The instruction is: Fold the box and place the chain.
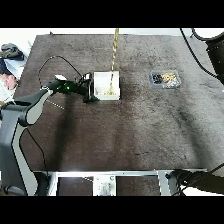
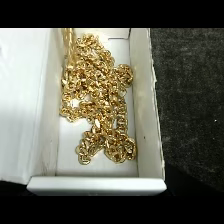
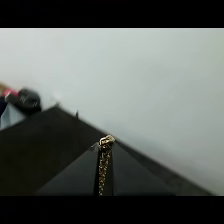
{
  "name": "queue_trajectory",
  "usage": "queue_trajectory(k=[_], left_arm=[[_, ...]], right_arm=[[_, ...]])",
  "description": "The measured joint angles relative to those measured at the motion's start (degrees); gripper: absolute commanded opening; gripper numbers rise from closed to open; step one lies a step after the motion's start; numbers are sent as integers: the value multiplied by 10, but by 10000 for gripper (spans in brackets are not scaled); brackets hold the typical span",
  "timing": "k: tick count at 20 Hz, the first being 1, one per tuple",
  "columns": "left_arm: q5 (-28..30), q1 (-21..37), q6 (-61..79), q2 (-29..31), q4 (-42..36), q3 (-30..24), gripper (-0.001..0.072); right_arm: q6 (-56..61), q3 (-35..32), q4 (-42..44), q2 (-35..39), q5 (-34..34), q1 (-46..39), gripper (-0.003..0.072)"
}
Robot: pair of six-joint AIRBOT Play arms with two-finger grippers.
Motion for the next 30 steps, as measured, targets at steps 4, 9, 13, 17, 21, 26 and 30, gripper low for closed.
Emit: queue_trajectory(k=[4, 9, 13, 17, 21, 26, 30], left_arm=[[0, 0, 0, 0, 0, 0, 536], [0, 0, 0, 0, 0, 0, 536], [0, 0, 0, 0, 0, 0, 536], [0, 0, 0, 0, 0, 0, 536], [0, 0, 0, 0, 0, 0, 536], [0, 0, 0, 0, 0, 0, 536], [0, 0, 0, 0, 0, 0, 536]], right_arm=[[5, -58, -2, -1, 88, 0, 7], [11, -199, -2, -6, 78, 0, 8], [22, -255, -1, -31, 49, -11, 119], [26, -270, 0, -46, 33, -30, 119], [14, -260, 20, -59, 21, -71, 118], [-157, -167, 205, -143, 124, -162, 118], [-271, -85, 337, -235, 221, -216, 117]])
